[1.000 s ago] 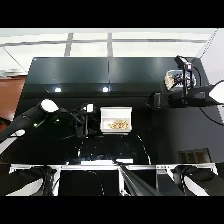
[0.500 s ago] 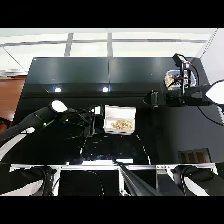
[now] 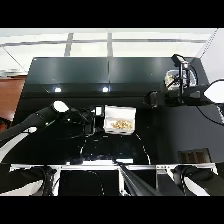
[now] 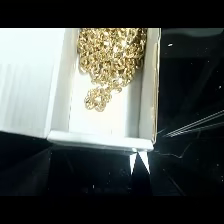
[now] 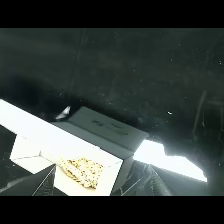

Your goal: Fold the box and place the chain.

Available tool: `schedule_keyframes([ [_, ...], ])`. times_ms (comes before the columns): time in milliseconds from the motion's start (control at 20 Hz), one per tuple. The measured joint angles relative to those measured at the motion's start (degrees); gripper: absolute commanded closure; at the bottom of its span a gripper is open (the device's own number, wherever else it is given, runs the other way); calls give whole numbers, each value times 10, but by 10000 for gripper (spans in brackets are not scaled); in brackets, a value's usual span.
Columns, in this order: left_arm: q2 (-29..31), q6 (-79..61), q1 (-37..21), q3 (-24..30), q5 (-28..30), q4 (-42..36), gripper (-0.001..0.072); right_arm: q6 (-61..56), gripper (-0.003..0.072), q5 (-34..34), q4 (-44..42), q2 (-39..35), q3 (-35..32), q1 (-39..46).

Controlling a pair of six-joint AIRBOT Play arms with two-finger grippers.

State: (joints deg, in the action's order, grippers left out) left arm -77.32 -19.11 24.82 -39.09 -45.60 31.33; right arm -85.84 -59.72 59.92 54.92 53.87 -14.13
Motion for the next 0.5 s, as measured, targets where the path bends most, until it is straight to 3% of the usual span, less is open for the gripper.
schedule_keyframes([
  [300,-6,-47,9,0,2,-59,16,10,26,66,-5,42,0,-20],
  [350,-8,-52,13,0,2,-62,44,13,26,76,-6,49,0,-22],
  [400,-10,-54,16,0,1,-65,160,18,26,82,-9,56,0,-25],
  [450,-11,-56,18,0,0,-67,226,26,26,89,-10,62,0,-29],
  [500,-11,-57,19,0,0,-70,227,37,26,91,-11,68,0,-34],
])
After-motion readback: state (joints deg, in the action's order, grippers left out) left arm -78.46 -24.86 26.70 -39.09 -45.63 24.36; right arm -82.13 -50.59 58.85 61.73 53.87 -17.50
